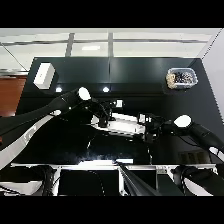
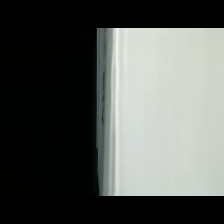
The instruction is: Fold the box and place the chain.
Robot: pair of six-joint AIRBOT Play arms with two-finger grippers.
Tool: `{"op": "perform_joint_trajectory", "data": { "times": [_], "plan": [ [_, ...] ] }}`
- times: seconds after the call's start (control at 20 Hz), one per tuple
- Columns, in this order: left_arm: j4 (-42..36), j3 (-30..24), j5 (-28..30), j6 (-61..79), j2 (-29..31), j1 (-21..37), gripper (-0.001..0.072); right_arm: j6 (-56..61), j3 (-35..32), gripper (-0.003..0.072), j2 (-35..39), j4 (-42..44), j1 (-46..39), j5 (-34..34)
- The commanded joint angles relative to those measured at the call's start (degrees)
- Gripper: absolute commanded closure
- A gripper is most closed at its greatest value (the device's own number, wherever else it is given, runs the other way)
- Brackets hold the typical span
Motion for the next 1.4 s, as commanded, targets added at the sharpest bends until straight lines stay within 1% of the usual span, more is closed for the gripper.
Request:
{"op": "perform_joint_trajectory", "data": {
  "times": [0.0, 0.35, 0.7, 0.75, 0.8, 0.9, 0.95, 1.0, 1.05, 1.2, 1.35],
  "plan": [
    [0.0, 0.0, -1.2, 0.0, 0.0, 0.0, 0.0684, 0.0, 0.0, 0.0051, -0.9, 0.0, 0.1, -0.9],
    [-0.2, 0.0, -2.3, -1.6, 0.0, -0.1, 0.0684, -0.2, 0.0, 0.0051, -3.0, 0.0, 1.4, -3.8],
    [-0.2, 0.0, -2.5, -1.6, -0.3, -0.1, 0.0684, -0.3, 0.0, 0.0052, -3.0, -0.1, 1.5, -3.8],
    [-0.2, 0.0, -2.7, -1.6, -0.3, 0.0, 0.0683, -0.3, 0.0, 0.0085, -3.0, -0.1, 1.5, -3.8],
    [-0.2, 0.0, -3.0, -1.6, -0.3, 0.0, 0.0684, -0.3, 0.0, 0.0205, -3.0, -0.4, 1.5, -3.7],
    [-0.2, 0.0, -4.5, -1.7, -0.1, 0.3, 0.0679, -0.3, 0.0, 0.0206, -3.0, -1.9, 1.5, -3.4],
    [-0.1, 0.0, -5.9, -1.7, 0.2, 0.5, 0.0625, -0.3, 0.0, 0.0206, -3.0, -2.7, 1.5, -3.1],
    [0.0, 0.0, -7.2, -1.8, 0.7, 0.9, 0.0415, -0.3, 0.0, 0.0206, -3.0, -2.7, 1.5, -2.8],
    [0.1, 0.0, -8.2, -2.8, 1.3, 1.5, 0.0265, -0.3, 0.1, 0.0206, -3.0, -2.7, 1.5, -2.3],
    [1.1, 0.0, -11.4, -8.0, 4.3, 4.3, 0.0263, -1.6, 0.7, 0.0206, -3.0, -3.5, 1.5, -0.5],
    [7.0, 0.0, -13.6, -15.9, 8.4, 6.5, 0.0264, -1.6, 0.8, 0.0205, -3.0, -4.0, 1.5, -0.8]
  ]
}}
